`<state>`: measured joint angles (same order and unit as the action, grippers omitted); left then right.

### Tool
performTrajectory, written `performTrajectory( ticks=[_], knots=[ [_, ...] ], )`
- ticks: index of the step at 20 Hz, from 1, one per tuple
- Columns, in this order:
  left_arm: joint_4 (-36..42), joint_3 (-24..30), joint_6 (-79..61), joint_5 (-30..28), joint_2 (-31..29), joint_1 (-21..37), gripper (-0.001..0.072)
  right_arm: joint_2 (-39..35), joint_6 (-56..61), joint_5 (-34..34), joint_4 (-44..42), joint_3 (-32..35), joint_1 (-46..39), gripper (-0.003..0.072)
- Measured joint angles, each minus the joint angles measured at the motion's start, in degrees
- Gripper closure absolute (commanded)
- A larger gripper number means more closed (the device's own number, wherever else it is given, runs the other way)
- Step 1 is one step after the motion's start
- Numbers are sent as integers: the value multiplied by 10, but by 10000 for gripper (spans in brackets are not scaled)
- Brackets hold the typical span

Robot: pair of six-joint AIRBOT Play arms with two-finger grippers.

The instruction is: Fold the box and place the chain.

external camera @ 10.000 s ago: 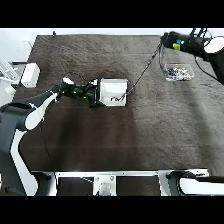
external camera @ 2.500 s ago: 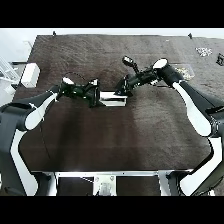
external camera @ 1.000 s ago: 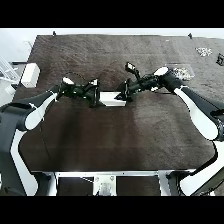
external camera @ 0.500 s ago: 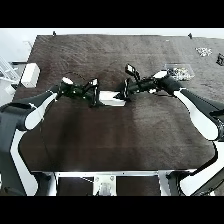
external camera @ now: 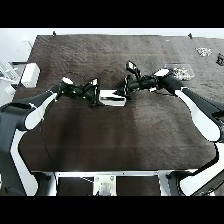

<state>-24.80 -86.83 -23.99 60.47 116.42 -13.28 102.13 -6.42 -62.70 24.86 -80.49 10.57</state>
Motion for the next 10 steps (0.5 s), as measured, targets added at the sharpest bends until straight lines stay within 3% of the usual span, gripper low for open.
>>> performTrajectory(
  ticks=[10],
  knots=[
    [0, 0, 0, 2, 0, 0, 344, 0, -3, -27, 8, 6, 0, 454]
  ],
)
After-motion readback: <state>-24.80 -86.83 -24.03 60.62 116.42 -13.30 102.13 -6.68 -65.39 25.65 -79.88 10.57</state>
